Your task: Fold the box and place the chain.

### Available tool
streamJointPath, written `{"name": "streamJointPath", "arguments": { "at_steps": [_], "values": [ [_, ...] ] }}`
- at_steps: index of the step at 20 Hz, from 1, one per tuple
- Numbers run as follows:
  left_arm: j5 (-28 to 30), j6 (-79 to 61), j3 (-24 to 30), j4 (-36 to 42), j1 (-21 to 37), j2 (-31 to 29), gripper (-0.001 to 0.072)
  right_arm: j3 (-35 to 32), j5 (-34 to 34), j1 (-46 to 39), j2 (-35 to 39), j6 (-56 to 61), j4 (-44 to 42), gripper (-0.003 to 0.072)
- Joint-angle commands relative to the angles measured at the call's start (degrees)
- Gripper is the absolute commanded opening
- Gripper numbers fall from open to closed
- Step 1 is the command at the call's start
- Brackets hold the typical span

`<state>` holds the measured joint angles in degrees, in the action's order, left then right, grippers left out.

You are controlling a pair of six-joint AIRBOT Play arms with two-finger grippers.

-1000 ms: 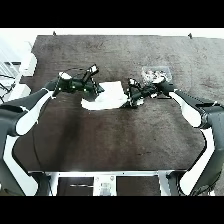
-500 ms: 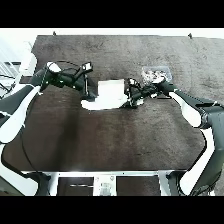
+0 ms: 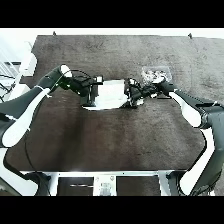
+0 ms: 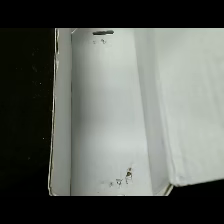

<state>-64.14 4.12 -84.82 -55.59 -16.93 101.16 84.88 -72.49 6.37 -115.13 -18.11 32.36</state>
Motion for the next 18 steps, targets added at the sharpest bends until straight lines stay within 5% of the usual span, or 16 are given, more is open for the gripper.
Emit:
{"name": "streamJointPath", "arguments": {
  "at_steps": [1, 9, 11, 16, 17, 18],
  "values": [
    [1.05, 0.42, 0.0, 0.76, -0.52, 0.48, 0.072, -0.02, 0.0, -0.02, 0.0, 0.0, 0.0, 0.0554],
    [3.06, 2.49, 0.0, 0.44, -0.52, 2.91, 0.072, -0.02, 0.0, -0.02, 0.0, 0.0, 0.0, 0.0554],
    [2.99, 2.49, 0.0, 0.52, -0.52, 2.91, 0.0597, -0.02, 0.0, -0.02, 0.0, 0.0, 0.0, 0.0554],
    [1.77, 2.4, 0.02, 1.66, -0.52, 3.37, 0.0598, -0.02, 0.0, -0.02, 0.0, 0.0, 0.0, 0.0554],
    [1.77, 2.38, 0.0, 2.03, -0.52, 3.37, 0.0539, -0.02, 0.0, -0.02, 0.0, 0.02, 0.0, 0.0554],
    [1.73, 1.81, 0.0, 2.05, -0.52, 3.37, 0.0363, -0.02, 0.0, -0.02, 0.0, 0.02, 0.0, 0.0554]
  ]
}}
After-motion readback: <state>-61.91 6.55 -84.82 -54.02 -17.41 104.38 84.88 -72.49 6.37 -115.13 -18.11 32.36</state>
